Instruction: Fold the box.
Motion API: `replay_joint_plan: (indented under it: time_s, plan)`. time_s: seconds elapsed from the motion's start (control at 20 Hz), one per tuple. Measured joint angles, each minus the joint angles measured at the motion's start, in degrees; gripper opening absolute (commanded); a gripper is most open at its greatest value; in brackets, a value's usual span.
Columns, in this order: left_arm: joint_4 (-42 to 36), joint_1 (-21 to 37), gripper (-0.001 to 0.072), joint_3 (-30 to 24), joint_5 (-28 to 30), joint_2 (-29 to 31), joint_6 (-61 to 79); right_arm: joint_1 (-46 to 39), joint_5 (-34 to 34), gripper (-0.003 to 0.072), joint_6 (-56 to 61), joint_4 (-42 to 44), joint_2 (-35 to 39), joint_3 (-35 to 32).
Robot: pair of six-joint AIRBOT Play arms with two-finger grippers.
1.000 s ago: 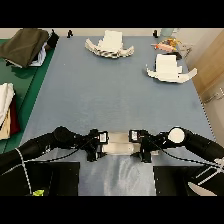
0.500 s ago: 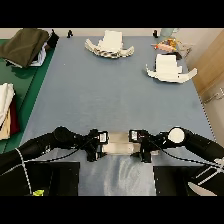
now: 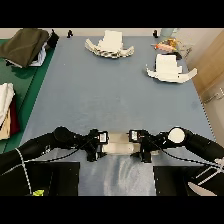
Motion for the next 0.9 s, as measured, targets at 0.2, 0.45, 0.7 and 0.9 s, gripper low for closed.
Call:
replay_joint_plan:
  time_s: [0.2,0.45,0.7,0.9]
  plan:
    - [-0.04,0.0,0.0509,0.0,0.09,0.0,0.0,-0.02,0.2,0.072,0.09,0.2,0.0,0.09]
    - [-0.02,0.0,0.0509,0.0,0.07,0.0,0.0,-0.02,0.02,0.072,0.07,0.17,0.09,0.13]
    - [0.0,0.0,0.0509,0.0,0.07,0.0,0.0,-0.02,0.31,0.072,1.01,-2.05,3.63,0.11]
    - [0.0,0.0,0.0509,0.0,0.02,0.0,0.0,-0.04,2.71,0.072,9.49,-8.59,9.7,0.11]
